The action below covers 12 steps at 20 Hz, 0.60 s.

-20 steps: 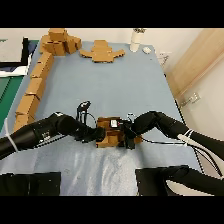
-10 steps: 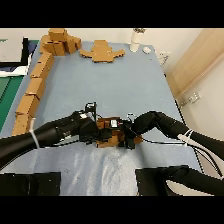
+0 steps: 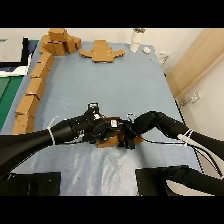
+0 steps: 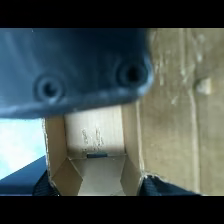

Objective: Fold the box.

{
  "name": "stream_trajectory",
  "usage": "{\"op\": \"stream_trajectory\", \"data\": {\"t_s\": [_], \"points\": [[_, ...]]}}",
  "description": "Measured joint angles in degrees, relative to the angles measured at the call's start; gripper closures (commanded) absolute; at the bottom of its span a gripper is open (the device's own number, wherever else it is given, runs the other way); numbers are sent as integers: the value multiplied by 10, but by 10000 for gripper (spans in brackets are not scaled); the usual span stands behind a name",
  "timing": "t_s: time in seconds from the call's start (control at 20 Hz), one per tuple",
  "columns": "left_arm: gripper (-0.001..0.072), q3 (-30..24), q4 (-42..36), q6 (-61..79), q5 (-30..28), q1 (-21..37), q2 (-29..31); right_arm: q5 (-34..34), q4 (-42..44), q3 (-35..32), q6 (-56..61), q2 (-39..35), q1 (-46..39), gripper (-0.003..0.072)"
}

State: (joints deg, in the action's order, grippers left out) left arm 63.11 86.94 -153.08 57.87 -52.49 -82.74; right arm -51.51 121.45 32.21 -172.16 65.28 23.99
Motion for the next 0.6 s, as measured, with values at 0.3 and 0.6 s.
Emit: {"op": "stream_trajectory", "data": {"t_s": [0.3,0.6], "points": [[698,4,10,-25,18,-12,-19,0,0,0,0,0,0,95],[199,5,6,-36,14,-15,-26,0,0,0,0,0,0,95]]}}
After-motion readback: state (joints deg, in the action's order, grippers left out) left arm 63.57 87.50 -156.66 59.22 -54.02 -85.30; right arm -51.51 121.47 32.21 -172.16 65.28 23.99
